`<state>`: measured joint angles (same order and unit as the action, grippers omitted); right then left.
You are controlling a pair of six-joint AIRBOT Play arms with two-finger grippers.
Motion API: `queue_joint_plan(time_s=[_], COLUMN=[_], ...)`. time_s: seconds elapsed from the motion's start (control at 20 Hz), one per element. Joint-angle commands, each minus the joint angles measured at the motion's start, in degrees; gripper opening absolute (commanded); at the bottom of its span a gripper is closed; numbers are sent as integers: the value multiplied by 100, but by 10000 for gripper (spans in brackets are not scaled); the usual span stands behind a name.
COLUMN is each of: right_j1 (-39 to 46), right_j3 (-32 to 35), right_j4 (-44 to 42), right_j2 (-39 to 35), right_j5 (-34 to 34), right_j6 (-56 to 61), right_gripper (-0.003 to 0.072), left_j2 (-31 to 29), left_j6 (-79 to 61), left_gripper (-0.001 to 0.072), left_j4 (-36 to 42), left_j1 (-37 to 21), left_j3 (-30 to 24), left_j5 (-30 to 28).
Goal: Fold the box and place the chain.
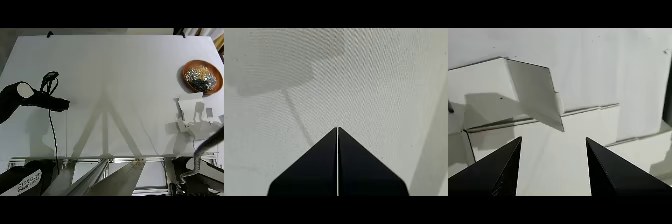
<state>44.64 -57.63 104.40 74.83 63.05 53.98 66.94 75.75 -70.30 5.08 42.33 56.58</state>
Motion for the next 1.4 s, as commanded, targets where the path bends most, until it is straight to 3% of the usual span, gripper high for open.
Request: queue_joint_plan(time_s=[0.0,0.3,0.45,0.7,0.75,0.85,1.0,1.25,1.3,1.35], right_j1=[11,11,13,13,11,7,7,-398,-588,-776], right_j3=[-101,-181,-199,-199,-199,-199,-199,-199,-199,-197], right_j4=[-149,125,-201,-323,-385,-553,-586,-1633,-1808,-2076], right_j2=[529,686,710,1069,1078,1075,1056,459,317,205], right_j5=[195,-173,-227,439,396,369,433,595,595,599], right_j6=[-350,-350,-538,-605,-605,-605,-614,-1316,-1357,-1355], right_gripper=[441,441,437,426,386,206,12,11,11,11], left_j2=[2,2,2,2,2,2,2,2,2,2], left_j6=[-35,-35,-35,-31,-33,-33,-31,-33,-39,-129], left_gripper=[11,11,11,11,11,11,11,14,47,173], left_j4=[0,2,0,7,4,9,31,48,44,44], left_j1=[2,2,2,2,2,2,2,2,2,2], left_j3=[-2,-2,-2,-2,-2,-2,-2,-2,-2,-2], left_j5=[-111,-175,-289,-387,-380,-382,-308,-83,-90,-96])
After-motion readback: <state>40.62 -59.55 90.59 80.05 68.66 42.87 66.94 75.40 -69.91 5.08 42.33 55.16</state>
